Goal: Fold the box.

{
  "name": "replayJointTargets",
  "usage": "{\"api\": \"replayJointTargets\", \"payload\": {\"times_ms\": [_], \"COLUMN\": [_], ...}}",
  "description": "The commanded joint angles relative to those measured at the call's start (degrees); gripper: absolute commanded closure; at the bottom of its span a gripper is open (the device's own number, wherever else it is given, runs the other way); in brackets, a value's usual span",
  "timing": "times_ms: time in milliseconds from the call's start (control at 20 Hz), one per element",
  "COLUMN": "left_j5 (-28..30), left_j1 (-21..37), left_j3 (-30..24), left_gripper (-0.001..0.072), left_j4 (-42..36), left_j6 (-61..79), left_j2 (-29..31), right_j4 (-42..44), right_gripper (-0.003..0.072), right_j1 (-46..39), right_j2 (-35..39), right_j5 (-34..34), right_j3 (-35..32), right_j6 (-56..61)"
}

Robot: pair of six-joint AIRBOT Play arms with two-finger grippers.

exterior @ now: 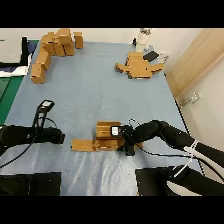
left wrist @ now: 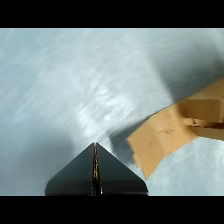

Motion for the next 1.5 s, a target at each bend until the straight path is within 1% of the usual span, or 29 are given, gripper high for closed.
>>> {"api": "replayJointTargets", "payload": {"times_ms": [0, 150, 250, 350, 500, 600, 800, 1000, 1300, 1450], "left_j5": [-4.9, -2.7, -0.5, 3.0, 7.5, 9.9, 9.7, 11.3, 11.3, 11.0], "left_j1": [4.3, 0.0, -3.6, -7.0, -11.3, -14.0, -18.0, -22.1, -22.8, -21.6], "left_j3": [-0.6, -0.6, -0.6, -0.6, -0.8, -0.8, -0.8, -0.6, 4.2, 4.5], "left_gripper": [0.0703, 0.0703, 0.0704, 0.0704, 0.0704, 0.0704, 0.0704, 0.0703, 0.0696, 0.0695], "left_j4": [-6.4, -8.9, -10.8, -12.6, -13.3, -15.5, -18.0, -20.8, -20.7, -20.6], "left_j6": [-5.8, -6.2, -6.5, -7.8, -10.5, -10.5, -11.1, -11.1, -9.4, -10.6], "left_j2": [-3.2, -10.1, -13.2, -13.7, -13.7, -13.7, -13.7, -13.7, -13.6, -13.6], "right_j4": [0.0, 0.0, 0.0, 0.0, 0.0, 0.0, 0.0, 0.0, 0.0, 0.0], "right_gripper": [0.0186, 0.0186, 0.0186, 0.0186, 0.0186, 0.0185, 0.0185, 0.0186, 0.0186, 0.0186], "right_j1": [0.0, 0.0, 0.0, 0.0, 0.0, 0.0, 0.0, 0.0, 0.0, 0.0], "right_j2": [0.0, 0.0, 0.0, 0.0, 0.0, 0.0, 0.0, 0.0, 0.0, 0.0], "right_j5": [0.0, 0.0, 0.0, 0.0, 0.0, 0.0, 0.0, 0.0, 0.0, 0.0], "right_j3": [0.0, 0.0, 0.0, 0.0, 0.0, 0.0, 0.0, 0.0, 0.0, 0.0], "right_j6": [0.0, 0.0, 0.0, 0.0, 0.0, 0.0, 0.0, 0.0, 0.0, 0.0]}}
